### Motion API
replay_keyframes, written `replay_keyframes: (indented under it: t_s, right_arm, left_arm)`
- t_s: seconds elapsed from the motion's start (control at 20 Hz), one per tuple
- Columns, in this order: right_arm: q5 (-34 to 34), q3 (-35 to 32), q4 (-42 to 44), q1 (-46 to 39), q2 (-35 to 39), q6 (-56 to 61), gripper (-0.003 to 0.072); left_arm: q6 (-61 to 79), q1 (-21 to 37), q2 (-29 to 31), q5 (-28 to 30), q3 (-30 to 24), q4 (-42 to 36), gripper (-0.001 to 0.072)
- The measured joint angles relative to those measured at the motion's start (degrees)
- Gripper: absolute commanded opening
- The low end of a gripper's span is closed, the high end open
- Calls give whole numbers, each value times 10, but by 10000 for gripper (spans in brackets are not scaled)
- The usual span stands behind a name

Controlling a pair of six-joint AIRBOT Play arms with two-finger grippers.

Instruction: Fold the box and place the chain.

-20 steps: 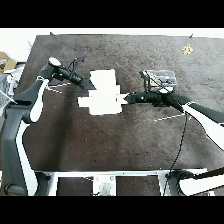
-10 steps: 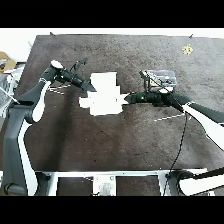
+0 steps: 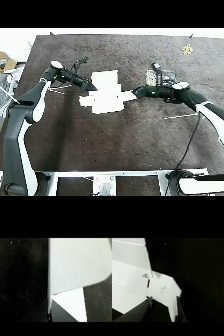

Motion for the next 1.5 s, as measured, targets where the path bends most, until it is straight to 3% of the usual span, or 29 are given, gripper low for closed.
replay_keyframes:
  t_s: [0.45,0.85,0.9,0.95,1.4,1.5]
  right_arm:
    - [10,0,-25,-30,22,-31,356]
    - [4,0,-34,-15,22,-71,367]
    - [4,0,-35,-14,22,-82,506]
    - [4,0,-36,-12,22,-97,555]
    - [18,10,-41,34,-3,-302,582]
    - [49,33,-41,51,-32,-344,685]
  left_arm:
    - [183,0,31,75,-1,26,10]
    - [253,-7,31,103,-50,68,10]
    - [257,-7,31,105,-52,69,10]
    - [262,-7,31,106,-54,70,11]
    - [270,-8,31,113,-58,77,11]
    - [271,-8,31,114,-58,77,11]
